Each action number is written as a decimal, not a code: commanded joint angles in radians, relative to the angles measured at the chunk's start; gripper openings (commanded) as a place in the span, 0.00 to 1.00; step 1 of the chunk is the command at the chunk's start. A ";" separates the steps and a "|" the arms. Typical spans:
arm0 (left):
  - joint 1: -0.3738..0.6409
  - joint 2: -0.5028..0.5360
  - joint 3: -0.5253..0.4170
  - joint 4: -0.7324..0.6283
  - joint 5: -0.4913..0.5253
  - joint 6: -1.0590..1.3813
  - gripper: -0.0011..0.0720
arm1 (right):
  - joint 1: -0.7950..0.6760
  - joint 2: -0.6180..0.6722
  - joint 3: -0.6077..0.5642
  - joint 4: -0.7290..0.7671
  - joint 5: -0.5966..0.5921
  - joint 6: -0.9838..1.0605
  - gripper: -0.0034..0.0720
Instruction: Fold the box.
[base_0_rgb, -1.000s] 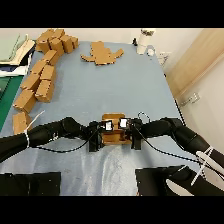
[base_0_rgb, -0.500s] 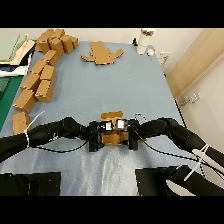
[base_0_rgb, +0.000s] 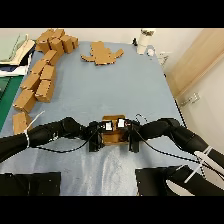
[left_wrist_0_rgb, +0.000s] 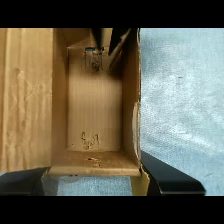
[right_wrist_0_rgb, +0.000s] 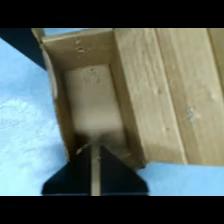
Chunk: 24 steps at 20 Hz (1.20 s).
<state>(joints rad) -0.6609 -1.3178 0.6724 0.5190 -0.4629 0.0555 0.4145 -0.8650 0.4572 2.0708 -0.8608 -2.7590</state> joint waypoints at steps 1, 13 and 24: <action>0.000 0.000 0.000 0.000 0.000 0.000 0.73 | -0.002 0.076 0.022 -0.266 -0.039 0.522 0.05; 0.000 0.000 0.000 0.000 0.000 0.000 0.73 | -0.228 0.062 0.090 -0.521 -0.241 1.407 0.05; 0.000 0.000 0.000 0.000 0.000 0.000 0.73 | -0.228 -0.074 0.067 -0.172 -0.224 1.202 0.05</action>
<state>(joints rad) -0.6609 -1.3178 0.6724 0.5186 -0.4629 0.0551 0.1879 -0.9550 0.5251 1.8393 -1.0599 -1.5291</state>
